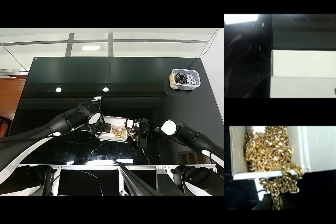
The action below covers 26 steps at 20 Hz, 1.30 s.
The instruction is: Fold the box and place the chain.
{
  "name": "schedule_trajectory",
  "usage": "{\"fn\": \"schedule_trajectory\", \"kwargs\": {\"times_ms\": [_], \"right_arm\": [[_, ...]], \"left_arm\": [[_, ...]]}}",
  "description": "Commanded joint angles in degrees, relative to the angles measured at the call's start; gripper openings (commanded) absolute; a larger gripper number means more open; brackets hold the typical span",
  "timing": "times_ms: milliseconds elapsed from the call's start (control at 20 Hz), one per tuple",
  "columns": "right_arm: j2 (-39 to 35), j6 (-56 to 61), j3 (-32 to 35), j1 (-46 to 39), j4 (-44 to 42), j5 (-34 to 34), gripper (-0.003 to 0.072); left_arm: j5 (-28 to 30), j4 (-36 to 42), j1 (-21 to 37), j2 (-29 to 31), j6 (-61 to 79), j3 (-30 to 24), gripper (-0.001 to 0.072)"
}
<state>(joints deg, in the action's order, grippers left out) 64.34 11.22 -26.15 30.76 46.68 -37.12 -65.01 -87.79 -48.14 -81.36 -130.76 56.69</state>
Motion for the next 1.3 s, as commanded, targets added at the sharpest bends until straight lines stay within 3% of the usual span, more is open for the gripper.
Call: {"fn": "schedule_trajectory", "kwargs": {"times_ms": [0, 150, 350, 700, 950, 1050, 1250], "right_arm": [[-0.7, 2.3, 0.0, 0.0, 0.5, -0.2, 0.0017], [-3.7, 7.9, -0.4, 0.0, 1.1, -1.2, 0.0016], [-10.0, 22.5, -5.7, -0.1, 6.0, -10.0, 0.0016], [-15.4, 36.5, -24.2, -0.1, 6.9, -26.4, 0.0016], [-15.4, 41.1, -35.1, -0.1, 4.2, -27.6, 0.0016], [-15.3, 41.1, -35.9, -0.1, -0.5, -26.4, 0.0016], [-11.8, 42.4, -32.6, 1.5, -1.0, -26.7, 0.0017]], "left_arm": [[0.0, 0.0, 0.0, 0.0, 0.0, 0.0, 0.0032], [0.0, 0.0, 0.0, 0.0, 0.0, 0.0, 0.0032], [0.0, 0.0, 0.0, 0.0, 0.0, 0.0, 0.0032], [0.0, 0.0, 0.0, 0.0, 0.0, 0.0, 0.0032], [0.0, 0.0, 0.0, 0.0, 0.0, 0.0, 0.0032], [0.0, 0.0, 0.0, 0.0, 0.0, 0.0, 0.0032], [0.0, 0.0, 0.0, 0.0, 0.0, 0.0, 0.0032]]}}
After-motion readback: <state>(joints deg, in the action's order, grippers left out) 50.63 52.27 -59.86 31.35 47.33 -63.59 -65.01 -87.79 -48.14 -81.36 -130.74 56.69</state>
